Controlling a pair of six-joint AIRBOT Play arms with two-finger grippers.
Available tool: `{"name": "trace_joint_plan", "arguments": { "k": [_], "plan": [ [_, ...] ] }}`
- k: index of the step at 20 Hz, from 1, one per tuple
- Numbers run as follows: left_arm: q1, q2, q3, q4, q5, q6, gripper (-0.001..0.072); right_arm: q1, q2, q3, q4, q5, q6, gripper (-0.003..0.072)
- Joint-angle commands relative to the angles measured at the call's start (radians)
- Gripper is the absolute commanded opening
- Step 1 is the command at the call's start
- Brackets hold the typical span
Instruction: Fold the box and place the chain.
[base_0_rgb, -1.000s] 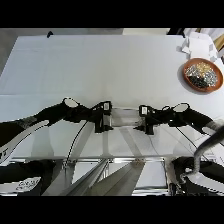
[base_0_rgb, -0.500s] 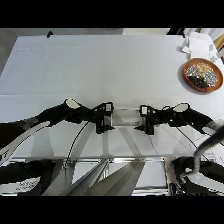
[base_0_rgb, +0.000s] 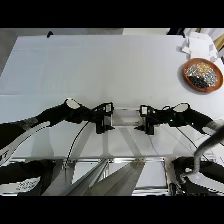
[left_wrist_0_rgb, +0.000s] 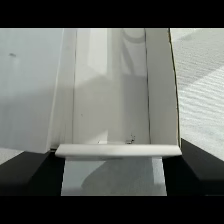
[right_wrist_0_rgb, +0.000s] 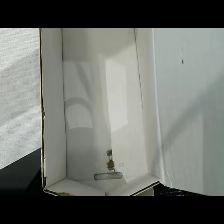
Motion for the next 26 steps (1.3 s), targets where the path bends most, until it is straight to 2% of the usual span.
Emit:
{"name": "trace_joint_plan", "arguments": {
  "k": [1,6,7,8,10,11,14,18,24,26],
  "plan": [
    [-0.001,-0.001,0.0,0.001,0.0,0.0,0.0135,0.001,0.0,0.0,0.001,0.0,0.0,0.038],
    [-0.001,-0.001,0.0,0.001,0.0,0.0,0.0135,0.001,0.0,0.0,0.001,0.0,0.0,0.0379],
    [-0.001,-0.001,0.0,0.001,0.0,0.0,0.0135,0.001,0.0,0.0,0.002,-0.008,-0.005,0.0353],
    [-0.001,-0.001,0.0,0.001,0.0,0.0,0.0135,0.001,0.0,0.0,0.001,-0.011,-0.003,0.0257],
    [-0.001,-0.001,0.0,0.001,0.0,0.0,0.0135,0.001,0.0,0.0,0.001,0.009,-0.003,0.0239],
    [-0.001,-0.001,0.0,0.001,0.0,0.0,0.0135,0.001,0.0,0.0,0.001,0.012,-0.002,0.0253],
    [-0.001,-0.001,0.0,0.001,0.0,0.0,0.0135,0.001,0.002,0.0,-0.001,0.018,0.009,0.0604],
    [-0.001,-0.001,0.0,0.001,0.0,0.0,0.0135,0.0,0.045,0.0,-0.064,0.014,0.075,0.0614],
    [-0.001,-0.001,0.0,0.001,0.0,0.0,0.0135,0.0,0.149,0.0,-0.34,0.014,0.384,0.0614],
    [-0.001,-0.001,0.0,0.001,0.0,0.0,0.0135,0.0,0.202,0.0,-0.401,0.015,0.471,0.0585]
  ]
}}
